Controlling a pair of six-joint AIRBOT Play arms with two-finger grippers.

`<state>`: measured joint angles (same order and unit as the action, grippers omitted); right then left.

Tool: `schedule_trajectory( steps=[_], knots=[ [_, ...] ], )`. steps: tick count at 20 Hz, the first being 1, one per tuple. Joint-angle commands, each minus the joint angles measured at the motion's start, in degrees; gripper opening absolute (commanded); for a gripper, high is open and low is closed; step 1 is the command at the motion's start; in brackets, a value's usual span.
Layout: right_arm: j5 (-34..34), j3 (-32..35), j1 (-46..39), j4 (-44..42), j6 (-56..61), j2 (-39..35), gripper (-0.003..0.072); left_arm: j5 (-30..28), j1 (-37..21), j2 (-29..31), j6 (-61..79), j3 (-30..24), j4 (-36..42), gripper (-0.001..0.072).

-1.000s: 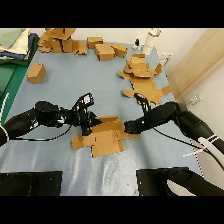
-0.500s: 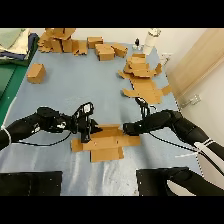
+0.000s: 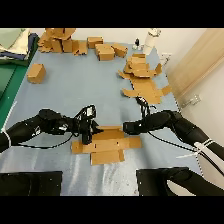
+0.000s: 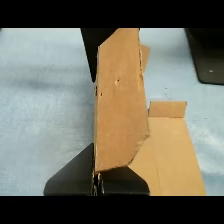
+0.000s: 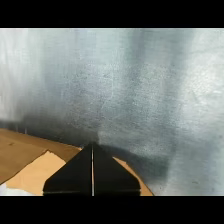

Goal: Fold the box.

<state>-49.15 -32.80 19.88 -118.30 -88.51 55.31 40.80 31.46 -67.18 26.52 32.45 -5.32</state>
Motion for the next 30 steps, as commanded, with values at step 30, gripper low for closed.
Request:
schedule_trajectory(
  steps=[30],
  knots=[
    [6.34,-0.59,0.00,32.61,28.74,-5.84,0.0005,-9.64,9.05,1.51,-1.97,-2.12,-3.02,0.0011]
  ],
)
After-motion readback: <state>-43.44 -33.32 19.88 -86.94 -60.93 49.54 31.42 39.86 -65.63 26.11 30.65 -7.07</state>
